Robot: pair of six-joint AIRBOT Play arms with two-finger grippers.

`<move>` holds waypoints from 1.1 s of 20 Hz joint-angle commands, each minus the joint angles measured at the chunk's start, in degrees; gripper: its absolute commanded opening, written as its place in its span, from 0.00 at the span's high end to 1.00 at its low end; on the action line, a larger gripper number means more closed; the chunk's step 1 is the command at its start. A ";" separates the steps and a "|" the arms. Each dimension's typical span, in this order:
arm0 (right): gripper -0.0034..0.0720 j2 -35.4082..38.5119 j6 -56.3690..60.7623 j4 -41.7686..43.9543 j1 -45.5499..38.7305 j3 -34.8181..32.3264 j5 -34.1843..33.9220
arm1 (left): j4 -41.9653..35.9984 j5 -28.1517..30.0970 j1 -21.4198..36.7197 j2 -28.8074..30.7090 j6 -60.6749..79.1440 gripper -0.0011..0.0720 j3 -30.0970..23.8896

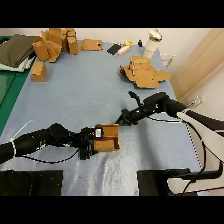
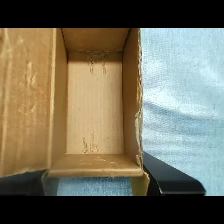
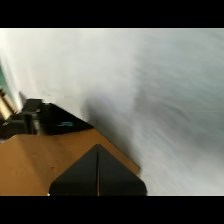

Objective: Fold the box.

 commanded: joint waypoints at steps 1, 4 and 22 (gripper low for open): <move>0.95 -2.67 -19.34 8.72 5.03 0.76 -5.03 | 0.00 -0.04 0.02 0.00 0.02 0.34 0.02; 0.95 5.49 -23.65 7.08 9.99 -5.22 -0.33 | 0.00 -0.04 0.02 0.00 0.02 0.34 0.02; 0.95 42.82 6.32 -65.42 53.09 -24.50 42.75 | 0.00 -0.04 0.02 0.00 0.02 0.34 0.00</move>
